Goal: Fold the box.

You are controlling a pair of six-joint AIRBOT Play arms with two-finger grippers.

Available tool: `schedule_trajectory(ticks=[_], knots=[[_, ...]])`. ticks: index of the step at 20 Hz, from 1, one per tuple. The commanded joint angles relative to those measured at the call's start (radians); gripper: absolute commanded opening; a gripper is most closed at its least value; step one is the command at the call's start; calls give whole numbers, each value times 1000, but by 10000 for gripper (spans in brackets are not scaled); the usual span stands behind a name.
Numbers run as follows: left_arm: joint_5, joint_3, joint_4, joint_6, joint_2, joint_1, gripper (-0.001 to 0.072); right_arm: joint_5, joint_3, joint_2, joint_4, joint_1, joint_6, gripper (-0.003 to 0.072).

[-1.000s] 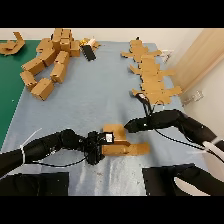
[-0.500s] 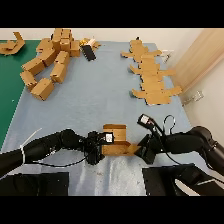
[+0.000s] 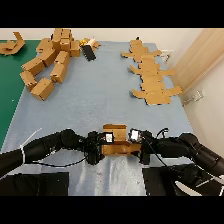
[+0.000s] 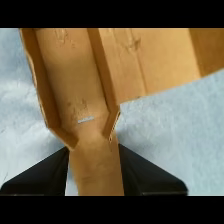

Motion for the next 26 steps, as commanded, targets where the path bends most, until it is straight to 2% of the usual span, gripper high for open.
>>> schedule_trajectory(ticks=[1,3,5,6,7,9,22,23,26], knots=[[0,1,0,0,0,0,609,81,1,-31,18,7,-46,458],[0,1,0,0,0,0,610,80,2,-31,62,7,-46,455],[0,1,0,0,0,0,610,80,2,-31,127,7,-48,329],[0,1,0,0,0,0,610,80,3,-31,148,7,-60,328],[0,1,0,0,0,0,610,78,3,-31,163,7,-82,279],[0,1,0,0,0,0,610,80,3,-32,181,7,-101,261],[0,1,0,0,0,0,609,99,3,-94,205,7,-172,258],[0,1,0,0,0,0,610,99,3,-93,205,7,-179,202],[0,1,0,0,0,0,609,99,3,-93,205,7,-179,197]])
